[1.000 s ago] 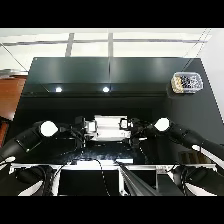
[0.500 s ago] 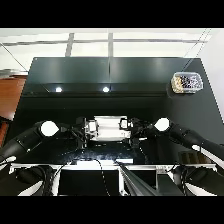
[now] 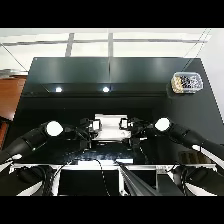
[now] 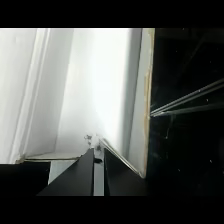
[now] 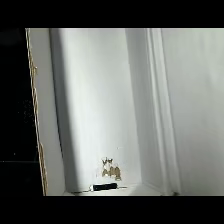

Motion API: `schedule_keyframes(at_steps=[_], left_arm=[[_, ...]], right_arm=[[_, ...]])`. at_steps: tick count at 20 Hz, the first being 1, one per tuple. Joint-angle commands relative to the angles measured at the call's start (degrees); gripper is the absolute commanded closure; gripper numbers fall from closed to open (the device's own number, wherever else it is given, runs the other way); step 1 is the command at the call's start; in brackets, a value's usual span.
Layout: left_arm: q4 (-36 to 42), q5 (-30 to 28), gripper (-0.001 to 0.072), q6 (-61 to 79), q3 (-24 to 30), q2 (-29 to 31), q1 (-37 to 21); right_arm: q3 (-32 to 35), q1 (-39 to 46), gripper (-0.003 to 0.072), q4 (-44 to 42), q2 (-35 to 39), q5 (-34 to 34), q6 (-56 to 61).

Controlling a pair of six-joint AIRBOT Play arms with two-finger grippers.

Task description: Fold the box and place the chain.

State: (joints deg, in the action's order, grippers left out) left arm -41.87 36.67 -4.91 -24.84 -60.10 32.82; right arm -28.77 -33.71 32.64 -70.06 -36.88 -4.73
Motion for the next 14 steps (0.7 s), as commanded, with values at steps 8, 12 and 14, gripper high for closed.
schedule_keyframes(at_steps=[8,12,14], left_arm=[[3.6,0.1,0.0624,0.0,0.0,-0.4,0.6],[3.6,0.0,0.0622,0.0,0.0,-0.5,1.4],[2.7,-0.1,0.0531,0.0,0.0,-0.5,1.4]], right_arm=[[0.0,0.0,0.0215,0.0,0.0,0.0,0.0],[0.0,0.0,0.0215,0.0,0.0,0.0,0.0],[0.0,0.0,0.0215,0.0,0.0,0.0,0.0]])
